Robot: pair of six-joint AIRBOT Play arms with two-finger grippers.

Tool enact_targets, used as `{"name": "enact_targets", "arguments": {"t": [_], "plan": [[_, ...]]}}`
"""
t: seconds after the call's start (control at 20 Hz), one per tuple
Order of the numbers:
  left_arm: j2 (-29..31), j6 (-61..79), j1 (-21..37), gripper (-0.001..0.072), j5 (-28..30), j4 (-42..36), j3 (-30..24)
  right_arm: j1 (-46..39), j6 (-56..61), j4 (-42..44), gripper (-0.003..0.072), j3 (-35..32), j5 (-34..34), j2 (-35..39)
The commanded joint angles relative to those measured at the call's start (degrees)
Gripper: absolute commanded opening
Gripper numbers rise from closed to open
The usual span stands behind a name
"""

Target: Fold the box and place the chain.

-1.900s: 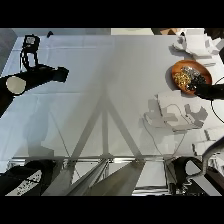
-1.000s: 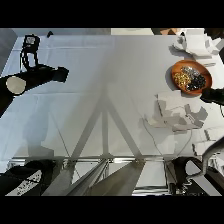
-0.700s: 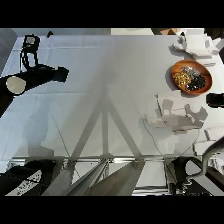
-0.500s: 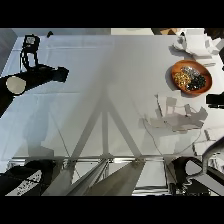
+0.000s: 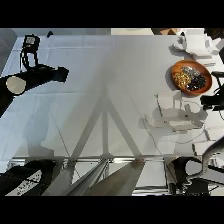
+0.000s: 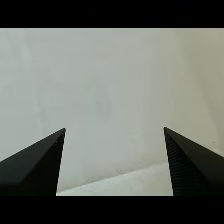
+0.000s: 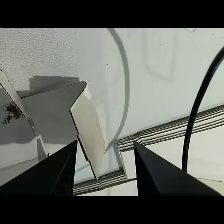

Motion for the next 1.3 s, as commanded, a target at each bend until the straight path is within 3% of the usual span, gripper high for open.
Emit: {"name": "enact_targets", "arguments": {"t": [0.0,0.15,0.25,0.35,0.4,0.55,1.0,1.25], "plan": [[0.02,0.02,-0.04,0.0695,0.0,0.0,0.07,-0.02,-2.12,0.0,0.0396,0.22,-0.11,-3.5],[0.02,0.02,-0.04,0.0695,0.0,0.0,0.07,-0.02,-3.58,0.0,0.0392,0.22,-2.32,-4.52],[0.02,0.02,-0.04,0.0695,0.0,0.0,0.07,-0.02,-3.74,0.02,0.0311,0.22,-3.32,-5.27],[0.02,0.02,-0.04,0.0695,0.0,0.0,0.07,0.0,-3.8,0.11,0.0277,0.22,-3.02,-6.12],[0.02,0.02,-0.04,0.0695,0.0,0.0,0.07,0.0,-4.44,0.15,0.0236,0.22,-2.47,-6.47],[0.02,0.02,-0.04,0.0695,0.0,0.0,0.07,0.0,-8.33,1.27,0.001,0.22,-0.83,-6.8],[0.02,0.02,-0.04,0.0695,0.0,0.0,0.07,8.48,-11.39,3.82,0.0009,0.24,6.32,-5.25],[0.02,0.02,-0.04,0.0695,0.0,0.0,0.07,17.16,-11.63,22.25,0.0009,0.24,0.13,2.45]]}}
